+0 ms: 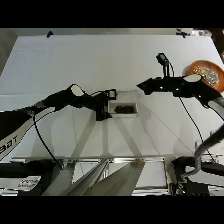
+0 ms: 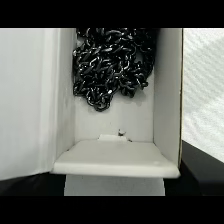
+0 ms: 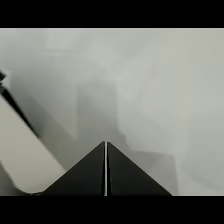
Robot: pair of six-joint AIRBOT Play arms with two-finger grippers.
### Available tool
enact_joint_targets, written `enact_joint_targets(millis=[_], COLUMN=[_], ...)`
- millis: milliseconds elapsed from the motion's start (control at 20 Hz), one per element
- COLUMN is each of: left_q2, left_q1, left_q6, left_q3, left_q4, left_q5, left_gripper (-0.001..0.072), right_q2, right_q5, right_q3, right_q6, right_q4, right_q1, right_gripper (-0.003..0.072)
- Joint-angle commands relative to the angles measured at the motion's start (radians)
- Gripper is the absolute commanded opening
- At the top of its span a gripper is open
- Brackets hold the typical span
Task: Fold the box and place the chain.
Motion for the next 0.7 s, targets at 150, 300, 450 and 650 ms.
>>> enact_joint_targets(millis=[150,300,450,650], left_q2=[0.001,0.001,0.001,0.001], left_q1=[0.000,0.000,0.000,0.000], left_q6=[0.000,0.000,0.000,0.000], left_q3=[0.000,0.000,0.000,0.000], left_q4=[0.000,0.000,0.000,0.000], left_q5=[0.000,0.000,0.000,0.000], left_gripper=[0.0352,0.0352,0.0352,0.0352], right_q2=[-0.056,-0.043,0.005,0.050], right_q5=[0.291,0.319,0.308,0.310], right_q3=[0.063,0.063,0.063,0.062], right_q6=[-0.023,-0.031,-0.056,-0.076], right_q4=[-0.248,-0.249,-0.249,-0.278], right_q1=[0.045,0.055,0.055,0.063], right_gripper=[0.0006,0.0007,0.0009,0.0036])
